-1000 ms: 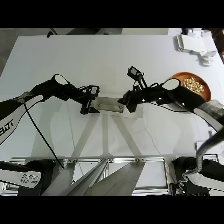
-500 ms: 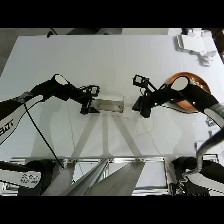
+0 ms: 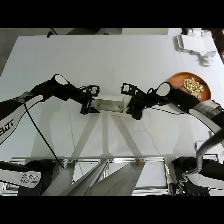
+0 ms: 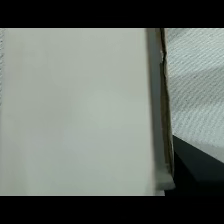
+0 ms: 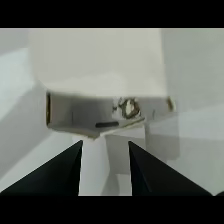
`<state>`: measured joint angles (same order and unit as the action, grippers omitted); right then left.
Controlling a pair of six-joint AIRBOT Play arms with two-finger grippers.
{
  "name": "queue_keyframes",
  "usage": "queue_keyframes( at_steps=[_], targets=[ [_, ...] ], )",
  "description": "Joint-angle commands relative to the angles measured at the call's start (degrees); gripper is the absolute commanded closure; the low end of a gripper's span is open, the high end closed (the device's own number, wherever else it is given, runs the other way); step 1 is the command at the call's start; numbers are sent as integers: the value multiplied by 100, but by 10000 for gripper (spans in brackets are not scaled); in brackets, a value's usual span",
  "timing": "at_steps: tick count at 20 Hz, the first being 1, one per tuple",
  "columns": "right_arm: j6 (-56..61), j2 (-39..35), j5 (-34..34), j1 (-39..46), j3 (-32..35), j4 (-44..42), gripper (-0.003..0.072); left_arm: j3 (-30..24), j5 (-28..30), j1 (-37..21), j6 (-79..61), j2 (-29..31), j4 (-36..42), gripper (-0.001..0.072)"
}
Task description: Fold the box and place the chain.
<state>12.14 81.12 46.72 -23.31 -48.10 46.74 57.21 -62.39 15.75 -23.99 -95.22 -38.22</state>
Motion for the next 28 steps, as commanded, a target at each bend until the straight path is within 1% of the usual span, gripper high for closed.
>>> queue_keyframes(
  at_steps=[1, 3, 4, 8, 9, 10, 11, 12, 13, 14, 16, 20, 21, 22, 23, 26, 27, 28],
  targets=[
    [-417, 98, -267, -127, 0, -516, 391, 0, 2, 4, 0, 2, 0, 277],
    [-516, 98, -236, -127, 0, -632, 490, 0, 2, 4, 0, 2, 0, 277],
    [-516, 98, -236, -127, 0, -629, 501, 0, 2, 4, 0, 2, 0, 277],
    [-516, 98, -221, -127, 0, -649, 504, 0, 2, 4, 0, 2, 0, 277],
    [-516, 98, -221, -127, 0, -649, 498, 0, 2, 2, 0, 2, 0, 277],
    [-511, 98, -221, -125, 0, -647, 462, 0, 2, 2, 0, 2, 0, 277],
    [-507, 96, -216, -125, 0, -632, 381, 0, 2, 2, 0, 2, 0, 277],
    [-446, 92, -173, -125, 0, -581, 381, 0, 2, 2, 0, 2, 0, 277],
    [-356, 79, -26, -81, 2, -494, 427, 0, 2, 4, 0, 2, 0, 277],
    [-166, 48, 151, 4, 2, -354, 507, 0, 2, 4, 0, 2, -2, 277],
    [520, -127, 385, 267, 24, -9, 515, 0, 4, 2, 0, 2, 0, 277],
    [2577, -861, 310, 994, 334, 697, 524, 0, 2, 4, 0, 2, 0, 277],
    [3077, -1071, 280, 1198, 450, 844, 547, 0, 2, 4, 0, 2, 0, 277],
    [3600, -1250, 201, 1362, 575, 988, 647, 0, 2, 2, 0, 2, 0, 277],
    [4197, -1397, 155, 1528, 732, 1086, 667, 0, 2, 4, 0, 2, 0, 277],
    [5499, -1408, 208, 1864, 1228, 1115, 667, 0, 2, 4, 0, 2, 0, 277],
    [5799, -1320, 208, 1862, 1351, 1043, 669, 0, 2, 4, 0, 2, 0, 277],
    [5801, -1211, 227, 1862, 1403, 824, 670, 0, 2, 4, 0, 2, 0, 277]
  ],
)
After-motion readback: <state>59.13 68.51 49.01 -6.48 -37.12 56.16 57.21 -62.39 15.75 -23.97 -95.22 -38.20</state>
